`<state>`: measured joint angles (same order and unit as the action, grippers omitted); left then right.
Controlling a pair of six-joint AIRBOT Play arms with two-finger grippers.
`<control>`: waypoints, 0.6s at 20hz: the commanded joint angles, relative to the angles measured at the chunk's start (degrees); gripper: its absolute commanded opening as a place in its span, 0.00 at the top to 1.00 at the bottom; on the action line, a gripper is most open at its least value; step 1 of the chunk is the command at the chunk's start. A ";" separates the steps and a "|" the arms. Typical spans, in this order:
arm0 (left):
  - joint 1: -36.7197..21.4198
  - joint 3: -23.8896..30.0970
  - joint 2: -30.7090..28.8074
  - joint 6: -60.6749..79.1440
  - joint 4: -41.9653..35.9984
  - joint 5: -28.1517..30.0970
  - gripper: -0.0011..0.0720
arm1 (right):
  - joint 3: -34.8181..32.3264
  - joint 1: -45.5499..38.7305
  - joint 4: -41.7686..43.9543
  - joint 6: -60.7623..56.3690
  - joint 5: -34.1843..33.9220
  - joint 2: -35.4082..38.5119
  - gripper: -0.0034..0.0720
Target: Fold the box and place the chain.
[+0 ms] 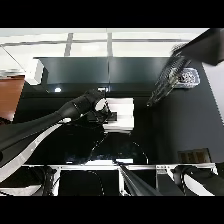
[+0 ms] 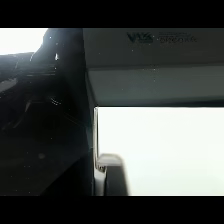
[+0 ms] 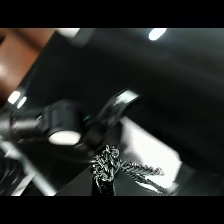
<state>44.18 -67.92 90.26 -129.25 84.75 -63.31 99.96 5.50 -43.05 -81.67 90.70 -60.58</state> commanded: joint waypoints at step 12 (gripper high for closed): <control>-0.04 -0.02 0.00 0.00 0.02 0.02 0.95 | -41.46 15.61 0.85 0.31 -36.48 -0.70 0.93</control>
<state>44.18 -67.92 90.24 -129.25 84.75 -63.31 65.47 19.40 -42.28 -81.30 63.70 -60.88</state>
